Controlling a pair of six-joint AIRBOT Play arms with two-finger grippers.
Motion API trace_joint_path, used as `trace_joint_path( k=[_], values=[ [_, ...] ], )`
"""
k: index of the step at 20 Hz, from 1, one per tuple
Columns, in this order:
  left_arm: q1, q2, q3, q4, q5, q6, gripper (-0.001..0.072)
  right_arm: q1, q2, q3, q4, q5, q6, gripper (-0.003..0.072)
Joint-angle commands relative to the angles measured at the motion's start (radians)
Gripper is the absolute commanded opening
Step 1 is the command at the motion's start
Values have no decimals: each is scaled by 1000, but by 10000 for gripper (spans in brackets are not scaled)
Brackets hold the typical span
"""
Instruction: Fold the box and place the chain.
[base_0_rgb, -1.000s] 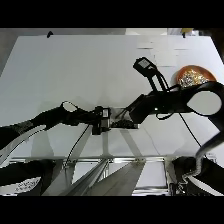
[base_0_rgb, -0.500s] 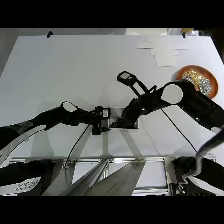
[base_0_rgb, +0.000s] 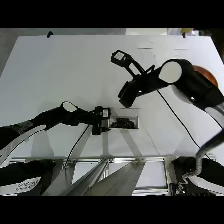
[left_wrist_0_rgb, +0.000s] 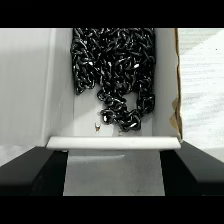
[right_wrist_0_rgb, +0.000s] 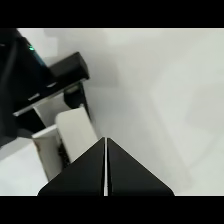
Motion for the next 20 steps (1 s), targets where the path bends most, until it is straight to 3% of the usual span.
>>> trace_joint_path(
  k=[1, 10, 20],
  values=[
    [0, 1, 0, 0, 0, 0, 136, -10, -95, 21, -60, 13, -31, 20],
    [0, 1, 0, 0, 0, 0, 136, -30, -115, 10, -82, 74, -133, 18],
    [0, 1, 0, 0, 0, 0, 136, 56, -113, -39, -3, 132, -258, 37]
  ],
)
